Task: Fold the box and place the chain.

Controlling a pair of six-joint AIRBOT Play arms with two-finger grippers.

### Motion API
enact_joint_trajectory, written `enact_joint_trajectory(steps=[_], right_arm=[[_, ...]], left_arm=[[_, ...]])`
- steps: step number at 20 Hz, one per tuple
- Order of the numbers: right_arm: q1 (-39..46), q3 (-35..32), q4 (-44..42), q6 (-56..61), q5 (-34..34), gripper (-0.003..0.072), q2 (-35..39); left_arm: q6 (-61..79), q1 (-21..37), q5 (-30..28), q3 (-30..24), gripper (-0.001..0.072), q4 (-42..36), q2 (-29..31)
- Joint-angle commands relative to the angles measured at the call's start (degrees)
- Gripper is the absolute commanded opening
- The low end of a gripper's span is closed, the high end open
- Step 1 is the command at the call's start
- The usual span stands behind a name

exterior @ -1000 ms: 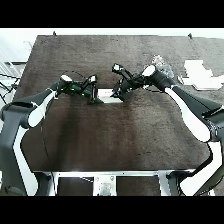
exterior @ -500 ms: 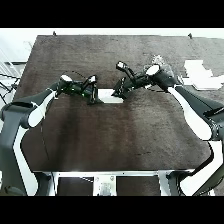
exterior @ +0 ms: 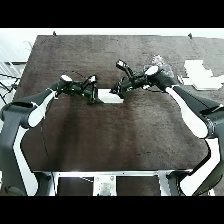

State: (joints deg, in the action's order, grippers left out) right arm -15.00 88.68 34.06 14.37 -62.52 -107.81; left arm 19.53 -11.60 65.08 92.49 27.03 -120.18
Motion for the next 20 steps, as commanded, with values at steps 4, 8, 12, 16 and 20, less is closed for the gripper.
enact_joint_trajectory(steps=[4,8,12,16,20], right_arm=[[-0.6,-0.1,0.5,2.6,-2.1,0.0010,-4.2],[-0.6,1.0,1.1,3.6,-2.4,0.0011,-3.9],[-0.6,2.2,-4.5,3.6,-5.2,0.0008,3.8],[0.4,0.0,-2.8,8.0,-4.9,0.0007,17.9],[5.8,-20.5,5.1,14.2,2.5,0.0008,38.2]], left_arm=[[0.0,0.0,-0.1,0.0,0.0474,0.0,0.0],[0.0,0.0,-0.1,0.0,0.0474,0.0,0.0],[0.0,0.0,-0.1,0.0,0.0473,0.0,0.0],[0.0,0.0,-0.1,0.0,0.0474,-0.1,0.0],[0.0,0.0,0.1,0.0,0.0473,-0.5,0.0]])
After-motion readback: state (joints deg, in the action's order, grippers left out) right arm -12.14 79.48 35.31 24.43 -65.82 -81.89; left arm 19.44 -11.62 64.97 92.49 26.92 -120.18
